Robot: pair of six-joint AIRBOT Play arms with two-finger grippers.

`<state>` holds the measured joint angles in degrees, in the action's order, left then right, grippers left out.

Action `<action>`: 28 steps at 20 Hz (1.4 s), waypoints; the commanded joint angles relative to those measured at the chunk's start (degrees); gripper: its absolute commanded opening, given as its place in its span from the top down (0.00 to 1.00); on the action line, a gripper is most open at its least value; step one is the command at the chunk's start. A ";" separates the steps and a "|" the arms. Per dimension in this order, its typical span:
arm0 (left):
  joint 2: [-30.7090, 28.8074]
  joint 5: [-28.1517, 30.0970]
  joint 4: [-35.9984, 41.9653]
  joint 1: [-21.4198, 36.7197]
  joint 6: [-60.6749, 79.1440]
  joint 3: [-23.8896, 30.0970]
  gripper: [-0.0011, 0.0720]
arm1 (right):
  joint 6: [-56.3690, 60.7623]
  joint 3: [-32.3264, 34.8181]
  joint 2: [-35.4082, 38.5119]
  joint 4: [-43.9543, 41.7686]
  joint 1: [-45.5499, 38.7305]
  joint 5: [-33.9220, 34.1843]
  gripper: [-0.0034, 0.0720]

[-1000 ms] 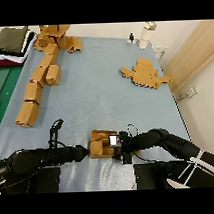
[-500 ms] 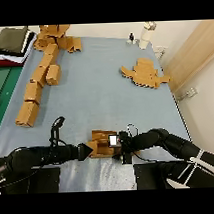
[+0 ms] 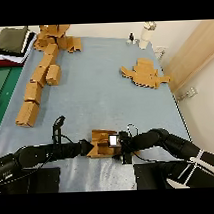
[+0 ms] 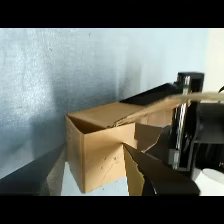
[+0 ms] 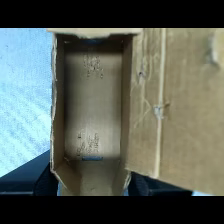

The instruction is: Fold the box.

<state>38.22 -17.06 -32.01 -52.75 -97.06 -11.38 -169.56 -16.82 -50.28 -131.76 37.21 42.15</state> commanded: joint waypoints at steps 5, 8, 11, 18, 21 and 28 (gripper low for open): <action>3.87 -4.74 -1.60 -0.09 1.05 -3.82 0.25 | 0.02 0.00 -0.02 0.00 0.02 -0.02 0.30; 9.14 -9.16 -3.19 -0.13 1.05 -7.13 0.25 | 0.00 0.00 -0.02 0.00 0.02 -0.02 0.30; 12.98 -10.75 -4.48 -0.13 0.07 -9.49 0.27 | 0.02 0.00 -0.02 0.00 0.02 -0.02 0.30; 15.37 -17.38 -33.97 -2.58 -29.07 -18.93 0.27 | 0.00 0.00 -0.02 0.00 0.02 -0.02 0.30; 17.09 -22.14 -41.62 -5.49 -37.44 -22.86 0.27 | 0.00 0.00 -0.02 0.00 0.02 -0.02 0.30; 25.92 -33.31 -52.50 -14.05 -51.47 -32.28 0.27 | 0.02 0.00 -0.02 0.00 0.02 -0.02 0.30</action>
<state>60.90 -45.01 -79.07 -63.72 -142.19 -39.90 -169.56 -16.82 -50.28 -131.74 37.21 42.15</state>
